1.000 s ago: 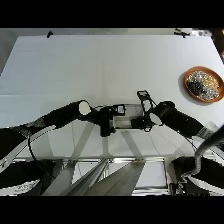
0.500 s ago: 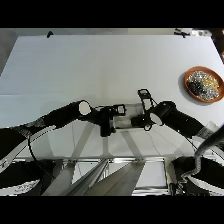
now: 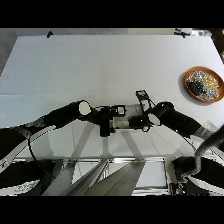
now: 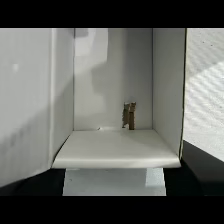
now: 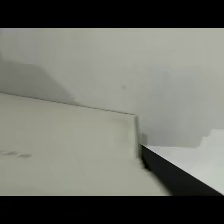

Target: Fold the box and place the chain.

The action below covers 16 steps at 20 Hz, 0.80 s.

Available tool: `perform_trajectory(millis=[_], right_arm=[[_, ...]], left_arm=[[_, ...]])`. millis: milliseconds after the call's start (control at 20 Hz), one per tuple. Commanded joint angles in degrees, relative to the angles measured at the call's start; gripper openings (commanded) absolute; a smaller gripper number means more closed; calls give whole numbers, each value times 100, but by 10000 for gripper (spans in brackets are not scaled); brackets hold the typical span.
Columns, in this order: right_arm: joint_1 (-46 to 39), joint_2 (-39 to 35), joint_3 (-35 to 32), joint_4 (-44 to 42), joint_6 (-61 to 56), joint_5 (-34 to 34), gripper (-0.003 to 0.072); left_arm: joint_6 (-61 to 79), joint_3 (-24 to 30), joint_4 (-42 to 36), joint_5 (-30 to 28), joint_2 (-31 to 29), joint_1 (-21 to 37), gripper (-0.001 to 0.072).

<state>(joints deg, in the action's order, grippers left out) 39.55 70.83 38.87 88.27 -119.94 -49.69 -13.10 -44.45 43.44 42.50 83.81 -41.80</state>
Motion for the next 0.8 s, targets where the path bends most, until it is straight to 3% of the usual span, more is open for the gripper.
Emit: perform_trajectory(millis=[0,100,300,350,450,500,750], right_arm=[[2,-33,4,22,-7,-13,234],[2,-33,4,22,-4,-20,14],[2,-33,4,15,55,-37,10],[2,-44,4,13,63,-39,41],[2,-186,4,0,168,-39,381],[2,-315,4,7,306,-50,479],[-138,-1244,7,33,804,-455,482]], left_arm=[[-20,2,-13,0,-4,0,316],[-20,2,-13,-2,-4,0,316],[-20,2,-15,0,-7,-2,316],[-20,2,-13,0,-7,0,316],[-20,2,-13,0,-7,-2,316],[-20,2,-13,-2,-7,-2,316],[-20,2,-13,-2,-7,0,316]])
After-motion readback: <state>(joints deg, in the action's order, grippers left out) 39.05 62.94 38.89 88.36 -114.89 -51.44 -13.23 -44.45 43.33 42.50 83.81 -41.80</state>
